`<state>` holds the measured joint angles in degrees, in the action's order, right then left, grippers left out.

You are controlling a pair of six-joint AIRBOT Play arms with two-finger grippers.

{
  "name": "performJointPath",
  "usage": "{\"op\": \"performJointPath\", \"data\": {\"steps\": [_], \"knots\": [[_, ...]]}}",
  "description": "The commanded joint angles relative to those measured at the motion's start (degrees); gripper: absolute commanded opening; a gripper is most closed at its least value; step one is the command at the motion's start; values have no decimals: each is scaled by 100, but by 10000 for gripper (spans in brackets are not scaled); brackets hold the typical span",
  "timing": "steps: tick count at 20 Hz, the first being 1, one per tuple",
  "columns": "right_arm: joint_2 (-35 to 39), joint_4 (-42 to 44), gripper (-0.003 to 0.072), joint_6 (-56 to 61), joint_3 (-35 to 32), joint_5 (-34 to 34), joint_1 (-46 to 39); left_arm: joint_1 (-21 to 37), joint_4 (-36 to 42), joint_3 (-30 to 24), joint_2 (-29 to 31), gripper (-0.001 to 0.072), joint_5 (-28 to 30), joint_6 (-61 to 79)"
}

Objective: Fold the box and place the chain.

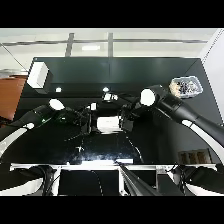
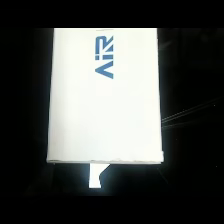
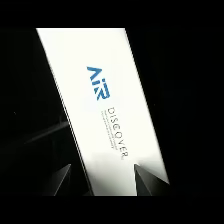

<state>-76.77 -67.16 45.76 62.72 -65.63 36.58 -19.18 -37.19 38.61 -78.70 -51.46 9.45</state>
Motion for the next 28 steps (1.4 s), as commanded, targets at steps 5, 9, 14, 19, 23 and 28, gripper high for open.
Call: {"op": "performJointPath", "data": {"steps": [5,9,14,19,23,28], "knots": [[564,173,372,1937,-208,-501,-1126,0,4,-2,-2,389,0,11],[533,3320,20,1832,-1377,153,-1921,0,4,-2,-2,389,2,11],[-85,4732,21,1781,-1718,358,-1532,0,2,-2,-2,389,2,11],[-448,4673,21,1781,-1718,334,-1360,0,4,-2,-2,389,2,11],[-577,4505,22,1786,-1720,400,-1357,0,4,-2,-2,389,2,11],[-584,4284,22,1790,-1720,562,-1351,0,2,-2,-2,390,2,11]]}}
